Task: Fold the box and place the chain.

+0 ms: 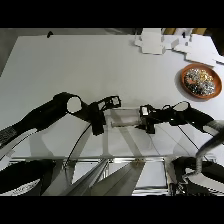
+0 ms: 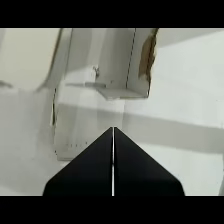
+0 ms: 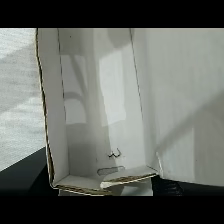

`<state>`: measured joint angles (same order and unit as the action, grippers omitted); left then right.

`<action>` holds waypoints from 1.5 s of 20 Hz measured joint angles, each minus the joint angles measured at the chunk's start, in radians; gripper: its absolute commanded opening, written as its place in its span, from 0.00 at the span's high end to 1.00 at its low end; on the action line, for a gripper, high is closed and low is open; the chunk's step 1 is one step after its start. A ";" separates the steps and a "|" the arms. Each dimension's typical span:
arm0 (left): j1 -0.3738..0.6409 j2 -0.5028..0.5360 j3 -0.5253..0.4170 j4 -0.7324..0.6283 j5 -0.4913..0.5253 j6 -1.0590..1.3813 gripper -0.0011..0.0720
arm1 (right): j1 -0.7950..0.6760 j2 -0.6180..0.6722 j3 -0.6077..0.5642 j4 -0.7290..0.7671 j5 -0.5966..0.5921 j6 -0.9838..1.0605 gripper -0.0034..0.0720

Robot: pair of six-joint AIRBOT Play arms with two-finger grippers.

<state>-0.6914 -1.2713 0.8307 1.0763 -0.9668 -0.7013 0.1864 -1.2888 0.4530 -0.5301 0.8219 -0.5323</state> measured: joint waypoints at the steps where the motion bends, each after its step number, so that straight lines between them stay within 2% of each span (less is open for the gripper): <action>1: 0.010 0.001 -0.014 0.003 -0.002 0.032 0.81 | 0.000 0.000 0.000 0.000 0.000 0.000 0.43; 2: 0.019 0.001 -0.027 0.006 -0.002 0.068 0.72 | 0.000 0.000 0.000 0.000 0.000 0.000 0.43; 4: 0.037 0.001 -0.047 0.011 0.009 0.151 0.60 | 0.000 0.000 0.000 0.000 0.000 0.000 0.43; 13: 0.050 -0.032 -0.068 -0.069 0.179 0.430 0.60 | 0.000 0.000 0.000 0.000 0.000 0.000 0.43; 17: 0.033 -0.064 -0.069 -0.110 0.220 0.479 0.62 | 0.000 0.000 0.000 0.000 0.001 0.000 0.43; 23: 0.003 -0.077 -0.069 -0.172 0.222 0.500 0.62 | 0.000 0.000 0.000 0.000 0.001 0.000 0.43; 25: -0.002 -0.079 -0.069 -0.198 0.222 0.500 0.82 | 0.000 0.000 0.000 0.000 0.001 0.000 0.43; 30: -0.009 -0.087 -0.069 -0.246 0.240 0.504 0.81 | 0.000 0.000 0.000 0.000 0.001 0.000 0.43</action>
<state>-0.7006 -1.3586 0.7616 0.8303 -0.7269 -0.1978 0.1864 -1.2888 0.4530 -0.5301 0.8227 -0.5323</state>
